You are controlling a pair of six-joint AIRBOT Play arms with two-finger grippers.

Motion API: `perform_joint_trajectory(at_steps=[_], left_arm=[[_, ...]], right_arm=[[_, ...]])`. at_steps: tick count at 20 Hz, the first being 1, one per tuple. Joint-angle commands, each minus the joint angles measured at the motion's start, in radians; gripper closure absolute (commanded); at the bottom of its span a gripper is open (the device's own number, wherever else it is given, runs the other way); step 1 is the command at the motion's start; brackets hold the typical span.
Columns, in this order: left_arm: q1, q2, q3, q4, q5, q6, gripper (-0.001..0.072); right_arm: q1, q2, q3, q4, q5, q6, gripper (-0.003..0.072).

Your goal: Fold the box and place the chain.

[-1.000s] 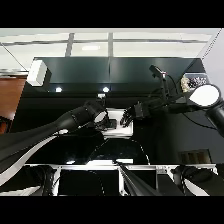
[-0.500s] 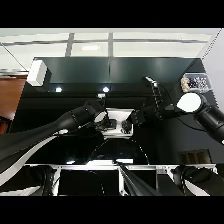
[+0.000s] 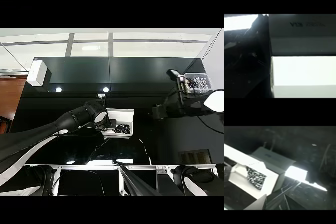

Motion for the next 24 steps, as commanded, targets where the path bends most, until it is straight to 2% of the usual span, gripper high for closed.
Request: perform_joint_trajectory(at_steps=[1, 3, 4, 5, 6, 9, 11, 13, 15, 16, 17, 19, 21, 23, 24], left_arm=[[0.003, 0.0, 0.0, 0.001, -0.002, -0.01, 0.0684], [0.004, 0.0, 0.006, -0.002, -0.008, -0.053, 0.068], [0.003, 0.003, 0.01, -0.003, -0.008, -0.071, 0.0582], [-0.002, 0.008, 0.018, -0.002, -0.009, -0.092, 0.0306], [-0.003, 0.017, 0.027, 0.002, -0.01, -0.097, 0.0125], [-0.026, 0.106, 0.034, 0.117, -0.042, -0.052, 0.0117], [-0.047, 0.198, 0.025, 0.237, -0.117, 0.047, 0.0117], [-0.04, 0.307, -0.03, 0.356, -0.226, 0.119, 0.0117], [0.044, 0.407, -0.13, 0.462, -0.369, 0.125, 0.0117], [0.111, 0.46, -0.198, 0.481, -0.373, 0.147, 0.0117], [0.205, 0.518, -0.274, 0.463, -0.335, 0.17, 0.0117], [0.43, 0.597, -0.403, 0.276, -0.181, 0.292, 0.0117], [0.646, 0.613, -0.499, -0.109, -0.019, 0.644, 0.0121], [0.756, 0.591, -0.556, -0.44, 0.049, 1.123, 0.0128], [0.769, 0.571, -0.566, -0.552, 0.042, 1.374, 0.0125]], right_arm=[[-0.04, 0.03, 0.001, -0.027, 0.02, 0.0, 0.043], [-0.04, 0.03, 0.001, -0.03, 0.024, 0.0, 0.043], [-0.04, 0.03, 0.001, -0.03, 0.024, 0.0, 0.0429], [-0.04, 0.03, 0.001, -0.031, 0.024, -0.001, 0.043], [-0.04, 0.03, 0.001, -0.032, 0.024, -0.001, 0.043], [-0.04, 0.03, 0.001, -0.034, 0.023, -0.001, 0.0429], [-0.04, 0.03, 0.001, -0.042, 0.023, 0.0, 0.043], [-0.041, 0.03, 0.001, -0.058, 0.023, 0.0, 0.043], [-0.041, 0.03, 0.001, -0.058, 0.023, 0.018, 0.0429], [-0.041, 0.03, 0.001, -0.058, 0.023, 0.033, 0.0429], [-0.04, 0.03, 0.001, -0.057, 0.022, 0.042, 0.0429], [-0.04, 0.03, 0.001, -0.057, 0.02, 0.042, 0.0429], [-0.04, 0.03, 0.001, -0.058, 0.015, 0.045, 0.0429], [-0.041, 0.03, 0.001, -0.061, 0.011, 0.077, 0.043], [-0.04, 0.03, 0.001, -0.064, 0.006, 0.097, 0.043]])
